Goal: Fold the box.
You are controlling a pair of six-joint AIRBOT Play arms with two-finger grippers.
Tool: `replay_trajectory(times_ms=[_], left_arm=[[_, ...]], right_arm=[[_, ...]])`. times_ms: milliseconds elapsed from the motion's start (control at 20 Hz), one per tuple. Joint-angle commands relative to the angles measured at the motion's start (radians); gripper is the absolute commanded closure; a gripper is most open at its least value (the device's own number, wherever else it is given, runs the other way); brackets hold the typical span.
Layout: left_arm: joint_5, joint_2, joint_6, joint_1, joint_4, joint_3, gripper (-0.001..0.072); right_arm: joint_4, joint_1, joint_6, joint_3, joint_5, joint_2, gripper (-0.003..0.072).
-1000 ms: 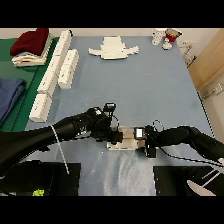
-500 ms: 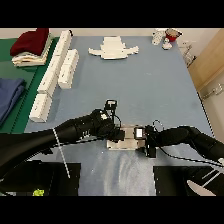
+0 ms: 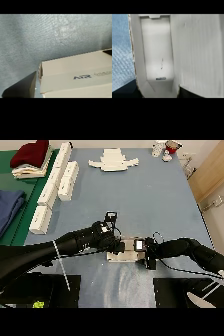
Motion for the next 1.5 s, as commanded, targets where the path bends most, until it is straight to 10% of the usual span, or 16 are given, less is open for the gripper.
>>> replay_trajectory(times_ms=[0, 800, 950, 1300, 1350, 1400, 1450], left_arm=[[0.005, 0.000, -0.002, 0.001, -0.003, 0.000, 0.0296], [-0.023, -0.036, -0.209, -0.047, -0.020, 0.001, 0.0300], [-0.022, -0.057, -0.212, -0.055, 0.001, 0.001, 0.0425], [-0.027, -0.066, -0.229, -0.053, 0.014, 0.001, 0.0427], [-0.037, -0.067, -0.258, -0.053, 0.028, 0.001, 0.0472], [-0.042, -0.067, -0.257, -0.053, 0.035, 0.001, 0.0692], [-0.044, -0.067, -0.257, -0.053, 0.035, 0.001, 0.0698]], right_arm=[[0.000, 0.000, 0.000, 0.000, 0.000, 0.000, 0.0235], [0.000, 0.000, 0.000, 0.000, 0.000, 0.000, 0.0235], [0.000, 0.000, 0.000, 0.000, 0.000, 0.000, 0.0235], [0.000, 0.000, 0.000, 0.000, 0.000, 0.000, 0.0235], [0.000, 0.000, 0.000, 0.000, 0.000, 0.000, 0.0234], [0.000, 0.000, 0.000, 0.000, 0.000, 0.000, 0.0235], [0.000, 0.000, 0.000, 0.000, 0.000, 0.000, 0.0235]])
